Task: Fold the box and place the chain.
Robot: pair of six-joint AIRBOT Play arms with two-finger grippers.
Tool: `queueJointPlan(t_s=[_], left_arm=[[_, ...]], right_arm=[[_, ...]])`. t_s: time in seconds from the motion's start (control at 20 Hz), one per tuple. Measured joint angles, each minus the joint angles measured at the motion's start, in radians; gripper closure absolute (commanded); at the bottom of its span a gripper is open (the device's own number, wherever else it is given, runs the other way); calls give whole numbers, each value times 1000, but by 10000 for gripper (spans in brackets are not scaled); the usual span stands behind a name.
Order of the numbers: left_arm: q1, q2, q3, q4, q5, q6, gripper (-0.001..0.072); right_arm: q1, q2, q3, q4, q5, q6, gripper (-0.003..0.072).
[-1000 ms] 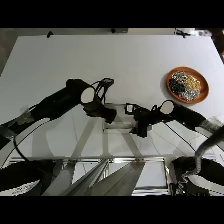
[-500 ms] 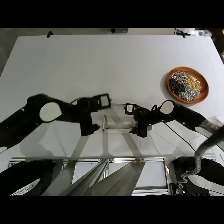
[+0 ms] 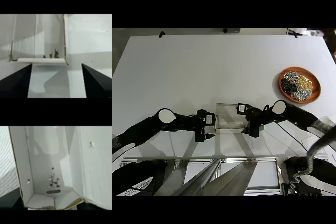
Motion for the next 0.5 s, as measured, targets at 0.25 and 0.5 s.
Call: queueJointPlan(t_s=[0.25, 0.5], left_arm=[[43, -55, -8, -130, 30, 72, -7], [73, -65, -10, -159, 19, 104, -7]], right_arm=[[0, 0, 0, 0, 0, 0, 173], [0, 0, 0, 0, 0, 0, 173]])
